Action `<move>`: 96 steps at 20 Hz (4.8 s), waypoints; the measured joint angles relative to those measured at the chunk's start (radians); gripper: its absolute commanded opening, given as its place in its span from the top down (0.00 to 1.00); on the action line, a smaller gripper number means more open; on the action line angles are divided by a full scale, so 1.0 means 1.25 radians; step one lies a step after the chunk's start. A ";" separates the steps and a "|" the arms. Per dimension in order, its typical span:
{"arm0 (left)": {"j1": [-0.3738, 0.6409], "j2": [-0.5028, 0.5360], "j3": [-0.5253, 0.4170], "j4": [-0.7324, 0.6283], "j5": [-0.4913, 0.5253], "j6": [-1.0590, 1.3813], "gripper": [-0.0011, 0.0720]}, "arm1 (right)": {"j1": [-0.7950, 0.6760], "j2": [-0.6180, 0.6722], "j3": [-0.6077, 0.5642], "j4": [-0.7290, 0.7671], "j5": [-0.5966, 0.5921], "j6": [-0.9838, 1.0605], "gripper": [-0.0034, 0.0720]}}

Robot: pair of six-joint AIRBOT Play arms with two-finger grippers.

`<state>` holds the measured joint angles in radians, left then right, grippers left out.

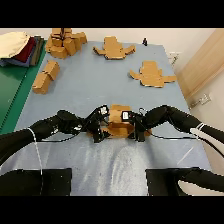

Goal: Fold the box.

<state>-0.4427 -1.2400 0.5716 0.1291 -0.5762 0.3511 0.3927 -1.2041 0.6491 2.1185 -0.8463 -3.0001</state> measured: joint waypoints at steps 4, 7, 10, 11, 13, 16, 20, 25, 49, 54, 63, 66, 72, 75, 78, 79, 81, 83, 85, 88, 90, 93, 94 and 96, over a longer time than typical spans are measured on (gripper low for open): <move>0.000 0.003 0.000 0.024 -0.003 -0.013 0.97 | 0.000 0.000 0.000 0.002 0.000 -0.001 0.27; 0.000 0.026 0.000 0.108 -0.002 -0.070 0.97 | 0.000 0.000 0.000 0.002 0.000 -0.001 0.27; 0.001 0.086 0.000 0.212 -0.003 -0.182 0.97 | 0.000 0.000 0.000 0.002 0.000 -0.001 0.27; 0.001 0.120 0.000 0.257 -0.004 -0.246 0.97 | 0.000 0.000 0.000 0.002 0.000 -0.001 0.27; 0.002 0.202 0.000 0.377 -0.008 -0.430 0.97 | 0.000 0.000 0.000 0.002 0.000 -0.001 0.27; 0.021 0.332 0.000 0.600 -0.028 -0.828 0.97 | 0.000 0.000 0.000 0.002 0.000 -0.001 0.27; 0.105 0.420 -0.015 0.823 -0.160 -1.364 0.97 | 0.000 0.000 0.000 0.001 0.000 -0.001 0.27; 0.113 0.365 -0.073 0.790 -0.170 -1.587 0.97 | 0.000 0.000 0.000 0.001 0.000 -0.001 0.27; -0.112 0.229 -0.037 0.591 0.103 -1.593 0.96 | 0.000 0.000 0.000 0.001 0.000 -0.001 0.27; -0.117 0.229 -0.031 0.591 0.106 -1.579 0.31 | 0.000 0.000 0.000 0.001 0.000 -0.001 0.27; -0.119 0.200 -0.030 0.566 0.154 -1.571 0.31 | 0.000 0.000 0.000 0.001 0.000 -0.001 0.27; -0.119 0.193 -0.030 0.563 0.181 -1.572 0.31 | 0.000 0.000 0.000 0.001 0.000 -0.001 0.27; -0.120 0.185 -0.014 0.562 0.137 -1.590 0.31 | 0.000 0.000 0.000 0.001 -0.001 -0.001 0.27; -0.120 0.161 0.013 0.569 0.101 -1.617 0.31 | 0.000 0.000 0.000 0.001 0.000 -0.001 0.27; -0.120 0.123 0.054 0.582 0.063 -1.645 0.31 | 0.000 0.000 0.000 0.001 0.000 -0.001 0.27; -0.120 0.109 0.074 0.595 0.045 -1.663 0.31 | 0.000 0.000 0.000 0.001 0.000 -0.001 0.27; -0.127 0.084 0.119 0.661 0.001 -1.729 0.31 | 0.000 0.000 0.000 0.001 0.000 -0.001 0.27; -0.147 0.063 0.167 0.757 -0.052 -1.820 0.31 | 0.000 0.000 0.000 0.001 -0.001 -0.001 0.27; -0.172 0.042 0.211 0.842 -0.095 -1.904 0.31 | 0.000 0.000 0.000 0.001 -0.001 -0.001 0.27; -0.201 0.005 0.263 0.909 -0.132 -1.978 0.31 | 0.000 0.000 0.000 0.001 0.000 -0.001 0.27; -0.212 -0.023 0.294 0.937 -0.164 -2.006 0.31 | 0.000 0.000 0.000 0.001 -0.001 -0.001 0.27; -0.227 -0.059 0.330 0.973 -0.204 -2.043 0.31 | 0.000 0.000 0.000 0.001 0.000 -0.001 0.27; -0.230 -0.067 0.338 0.987 -0.215 -2.057 0.32 | 0.000 0.000 0.000 0.001 0.000 -0.001 0.27; -0.236 -0.079 0.349 1.006 -0.229 -2.077 0.33 | 0.000 0.000 0.000 0.001 0.000 -0.001 0.27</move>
<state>-0.7372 -1.3388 1.0077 1.3872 -0.8631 -2.2448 0.3931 -1.2041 0.6491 2.1201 -0.8467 -3.0009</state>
